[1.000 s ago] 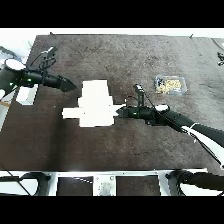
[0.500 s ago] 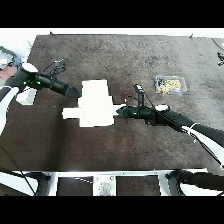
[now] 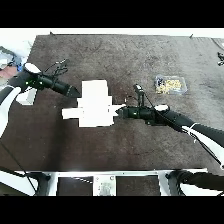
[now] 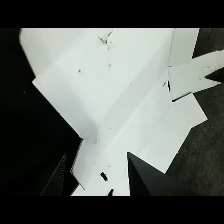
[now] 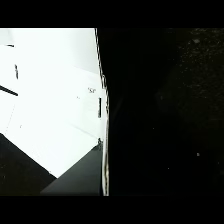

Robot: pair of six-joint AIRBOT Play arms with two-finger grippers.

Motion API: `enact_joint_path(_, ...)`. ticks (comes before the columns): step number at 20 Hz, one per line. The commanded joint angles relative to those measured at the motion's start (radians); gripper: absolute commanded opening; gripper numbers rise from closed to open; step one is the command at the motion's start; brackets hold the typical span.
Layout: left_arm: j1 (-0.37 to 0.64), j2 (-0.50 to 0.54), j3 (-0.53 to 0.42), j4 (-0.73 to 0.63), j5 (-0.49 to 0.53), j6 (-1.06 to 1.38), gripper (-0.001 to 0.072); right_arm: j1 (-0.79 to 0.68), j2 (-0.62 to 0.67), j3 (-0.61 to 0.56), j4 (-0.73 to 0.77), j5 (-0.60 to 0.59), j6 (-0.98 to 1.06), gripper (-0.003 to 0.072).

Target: Fold the box and place the chain.

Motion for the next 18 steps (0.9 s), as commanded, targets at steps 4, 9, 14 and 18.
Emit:
enact_joint_path(4,0.000,-0.005,0.019,0.089,0.011,-0.037,0.0414,0.001,0.000,0.000,0.000,0.002,-0.001,0.0010)
enact_joint_path(9,-0.027,-0.011,0.019,0.103,0.032,-0.047,0.0414,0.001,0.000,0.000,0.000,0.002,-0.008,0.0010)
enact_joint_path(14,-0.069,-0.035,0.019,0.085,0.013,-0.035,0.0412,0.001,0.000,0.000,0.000,0.002,-0.012,0.0010)
enact_joint_path(18,-0.069,-0.058,0.029,0.027,-0.038,-0.016,0.0352,0.001,0.000,0.000,0.000,0.002,-0.019,0.0010)
